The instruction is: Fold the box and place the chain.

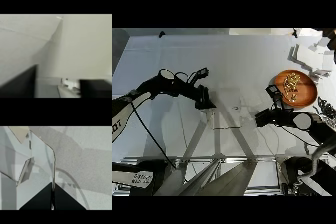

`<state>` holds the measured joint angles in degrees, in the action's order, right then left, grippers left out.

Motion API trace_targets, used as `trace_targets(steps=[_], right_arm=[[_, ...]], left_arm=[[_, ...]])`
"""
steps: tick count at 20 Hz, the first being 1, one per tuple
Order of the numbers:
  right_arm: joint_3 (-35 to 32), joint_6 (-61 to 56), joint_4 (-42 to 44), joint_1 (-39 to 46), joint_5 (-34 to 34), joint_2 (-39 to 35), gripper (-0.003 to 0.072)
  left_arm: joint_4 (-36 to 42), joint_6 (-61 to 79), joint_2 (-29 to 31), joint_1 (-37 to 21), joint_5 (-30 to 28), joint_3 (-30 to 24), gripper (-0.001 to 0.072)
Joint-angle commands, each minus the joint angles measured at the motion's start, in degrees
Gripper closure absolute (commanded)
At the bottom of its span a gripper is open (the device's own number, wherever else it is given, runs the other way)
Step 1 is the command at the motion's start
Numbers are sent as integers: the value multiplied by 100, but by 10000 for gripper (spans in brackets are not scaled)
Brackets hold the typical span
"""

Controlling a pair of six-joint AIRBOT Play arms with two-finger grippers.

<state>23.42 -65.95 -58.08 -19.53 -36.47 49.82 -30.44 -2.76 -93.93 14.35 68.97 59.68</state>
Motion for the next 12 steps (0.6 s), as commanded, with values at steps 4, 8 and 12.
trace_targets(steps=[4,8,12], right_arm=[[-2,0,4,-4,2,-4,679],[-2,0,2,-4,2,-4,679],[-2,0,2,-4,4,-4,679]], left_arm=[[-4,-2,-63,66,-11,4,703],[-7,0,-59,66,-20,4,702],[-4,-2,-52,63,-20,4,700]])
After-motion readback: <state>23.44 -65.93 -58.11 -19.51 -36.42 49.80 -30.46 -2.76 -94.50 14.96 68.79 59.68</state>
